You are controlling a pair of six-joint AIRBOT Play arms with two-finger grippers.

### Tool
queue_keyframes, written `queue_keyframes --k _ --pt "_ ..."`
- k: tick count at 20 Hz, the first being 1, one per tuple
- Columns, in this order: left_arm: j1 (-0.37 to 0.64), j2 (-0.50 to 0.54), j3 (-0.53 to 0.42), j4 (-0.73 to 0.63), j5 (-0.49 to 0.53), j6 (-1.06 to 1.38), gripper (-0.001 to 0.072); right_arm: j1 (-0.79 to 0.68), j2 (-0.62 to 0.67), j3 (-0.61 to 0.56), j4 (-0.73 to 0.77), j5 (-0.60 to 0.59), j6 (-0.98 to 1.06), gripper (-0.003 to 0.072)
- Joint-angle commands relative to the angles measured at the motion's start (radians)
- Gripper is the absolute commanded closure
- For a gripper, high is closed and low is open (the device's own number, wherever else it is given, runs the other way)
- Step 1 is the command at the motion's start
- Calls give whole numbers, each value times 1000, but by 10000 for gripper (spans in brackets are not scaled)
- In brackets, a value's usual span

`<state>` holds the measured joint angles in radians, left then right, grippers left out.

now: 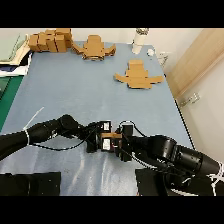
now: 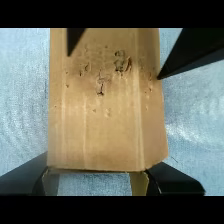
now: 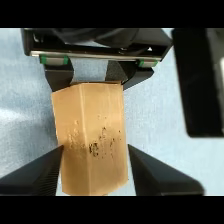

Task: Fold the box.

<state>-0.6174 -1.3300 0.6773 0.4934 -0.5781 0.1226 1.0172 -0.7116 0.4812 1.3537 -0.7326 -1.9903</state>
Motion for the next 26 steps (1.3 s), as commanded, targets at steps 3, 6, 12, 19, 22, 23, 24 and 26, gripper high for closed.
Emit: queue_keyframes --k 3,6,12,19,22,23,24,26 --pt "0 0 0 0 0 0 298 1 -21 0 -51 4 -19 38" --pt "0 0 0 0 0 0 298 1 -25 0 -55 13 -19 53" --pt "0 0 0 0 0 0 298 2 -42 -1 -25 13 -20 53" --pt "0 0 0 0 0 0 298 6 -69 0 -12 12 -19 53" --pt "0 0 0 0 0 0 298 7 -74 0 -24 13 -19 57" --pt "0 0 0 0 0 0 298 7 -75 0 -32 13 -19 95" --pt "0 0 0 0 0 0 298 7 -74 0 -40 13 -19 182" --pt "0 0 0 0 0 0 298 7 -74 2 -52 13 -19 183"
